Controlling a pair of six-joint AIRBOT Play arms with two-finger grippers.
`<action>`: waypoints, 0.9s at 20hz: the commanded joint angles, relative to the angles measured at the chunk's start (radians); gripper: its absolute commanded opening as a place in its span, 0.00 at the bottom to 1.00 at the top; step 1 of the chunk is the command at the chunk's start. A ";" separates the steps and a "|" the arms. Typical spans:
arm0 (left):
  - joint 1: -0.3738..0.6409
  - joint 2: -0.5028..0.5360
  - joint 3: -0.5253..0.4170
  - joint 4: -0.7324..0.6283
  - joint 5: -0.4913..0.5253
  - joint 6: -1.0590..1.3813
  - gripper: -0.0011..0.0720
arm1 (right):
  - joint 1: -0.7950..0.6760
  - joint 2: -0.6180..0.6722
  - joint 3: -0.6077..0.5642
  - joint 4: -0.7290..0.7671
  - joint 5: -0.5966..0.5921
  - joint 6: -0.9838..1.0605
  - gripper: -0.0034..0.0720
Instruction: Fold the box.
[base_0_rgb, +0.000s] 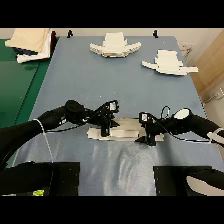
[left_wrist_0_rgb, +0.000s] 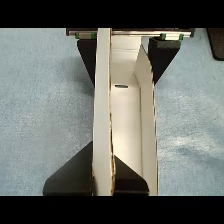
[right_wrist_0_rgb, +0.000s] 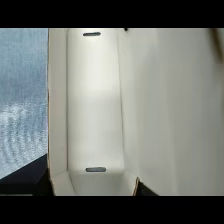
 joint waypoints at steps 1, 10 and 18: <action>-0.001 0.000 0.000 0.000 0.001 0.000 0.04 | 0.000 0.005 0.000 -0.013 -0.008 0.001 0.74; 0.000 0.000 0.000 0.000 0.001 0.000 0.04 | 0.001 0.034 0.001 -0.014 -0.025 0.001 0.96; 0.000 0.000 0.000 0.000 0.001 0.000 0.04 | 0.001 0.034 0.001 -0.019 -0.069 0.000 0.92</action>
